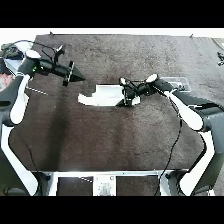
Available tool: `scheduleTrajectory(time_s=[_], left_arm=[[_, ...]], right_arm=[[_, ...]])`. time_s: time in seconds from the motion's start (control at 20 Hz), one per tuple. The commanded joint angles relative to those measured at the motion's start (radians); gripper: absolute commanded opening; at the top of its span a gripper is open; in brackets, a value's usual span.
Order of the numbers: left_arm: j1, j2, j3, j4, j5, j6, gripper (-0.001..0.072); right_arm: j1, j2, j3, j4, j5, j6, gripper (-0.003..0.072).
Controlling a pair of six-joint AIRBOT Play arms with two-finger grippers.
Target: Fold the box and place the chain.
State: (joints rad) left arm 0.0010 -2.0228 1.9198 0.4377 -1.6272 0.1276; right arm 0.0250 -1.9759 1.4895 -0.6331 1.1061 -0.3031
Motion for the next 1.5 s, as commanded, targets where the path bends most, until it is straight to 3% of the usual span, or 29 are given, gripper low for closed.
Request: scheduleTrajectory(time_s=[0.0, 0.1, 0.3, 0.45, 0.6, 0.85, 1.15, 1.45], left_arm=[[-0.019, 0.109, -0.035, 0.097, 0.104, -0.066, 0.0004], [-0.031, 0.169, -0.116, 0.097, 0.192, -0.062, 0.0004], [-0.071, 0.287, -0.366, 0.09, 0.398, 0.013, 0.0004], [-0.133, 0.32, -0.514, 0.074, 0.448, 0.049, 0.0004], [-0.186, 0.32, -0.586, 0.041, 0.457, 0.048, 0.0004], [-0.235, 0.315, -0.615, 0.037, 0.483, -0.051, 0.0007], [-0.243, 0.304, -0.604, -0.081, 0.692, -0.055, 0.0009], [-0.239, 0.183, -0.467, -0.085, 0.709, -0.1, 0.001]], right_arm=[[0.0, 0.001, 0.0, 0.001, 0.001, 0.001, 0.0323], [0.0, 0.001, 0.0, 0.001, 0.001, 0.0, 0.0323], [0.0, 0.001, 0.0, 0.001, 0.001, 0.0, 0.0323], [0.0, 0.001, 0.0, 0.001, 0.001, 0.0, 0.0323], [0.0, 0.001, 0.0, 0.001, 0.0, 0.0, 0.0323], [0.0, 0.001, 0.0, 0.001, 0.001, 0.0, 0.0322], [0.0, 0.001, 0.0, 0.001, 0.001, 0.0, 0.0322], [0.0, 0.001, 0.0, 0.001, 0.001, 0.0, 0.0323]])
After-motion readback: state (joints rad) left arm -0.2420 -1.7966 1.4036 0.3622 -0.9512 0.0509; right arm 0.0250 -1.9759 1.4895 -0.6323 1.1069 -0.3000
